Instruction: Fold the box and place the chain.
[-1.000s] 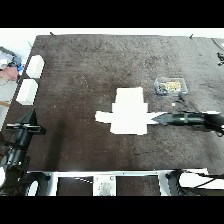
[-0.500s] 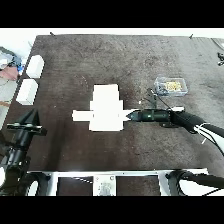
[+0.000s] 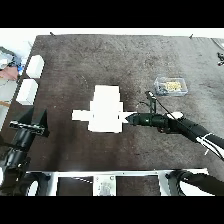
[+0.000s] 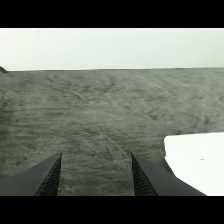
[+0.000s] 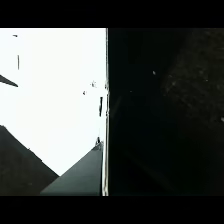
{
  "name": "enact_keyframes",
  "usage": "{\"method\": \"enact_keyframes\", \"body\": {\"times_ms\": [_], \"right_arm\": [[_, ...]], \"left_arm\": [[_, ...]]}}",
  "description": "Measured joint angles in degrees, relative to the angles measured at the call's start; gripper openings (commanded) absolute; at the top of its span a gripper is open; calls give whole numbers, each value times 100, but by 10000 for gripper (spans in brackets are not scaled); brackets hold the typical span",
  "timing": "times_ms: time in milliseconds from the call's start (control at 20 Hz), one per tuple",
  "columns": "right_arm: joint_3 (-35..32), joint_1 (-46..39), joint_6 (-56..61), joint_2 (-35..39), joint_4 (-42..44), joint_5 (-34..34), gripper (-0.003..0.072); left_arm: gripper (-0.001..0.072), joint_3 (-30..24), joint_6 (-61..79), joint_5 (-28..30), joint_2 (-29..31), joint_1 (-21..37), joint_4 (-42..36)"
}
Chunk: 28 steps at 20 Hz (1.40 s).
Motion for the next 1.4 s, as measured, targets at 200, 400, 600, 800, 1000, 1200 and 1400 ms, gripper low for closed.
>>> {"method": "enact_keyframes", "body": {"times_ms": [200,400,600,800,1000,1200,1400], "right_arm": [[-11,11,44,57,-337,-63,7],[-11,11,44,70,-450,-44,7],[-11,11,39,76,-496,-22,7],[-11,13,37,74,-507,-20,7],[-11,13,35,74,-516,-22,7],[-11,13,17,74,-623,-37,7],[-11,13,15,74,-669,-66,8]], "left_arm": [[385,17,-422,-83,0,2,0],[435,175,-579,85,-2,0,70],[436,610,-627,-2,-160,4,153],[435,1499,-647,-448,-2013,9,369],[435,2826,-817,-1696,-4358,9,743],[434,4164,-1493,-3088,-5998,7,1875],[434,5228,-2691,-4011,-6802,9,3316]]}}
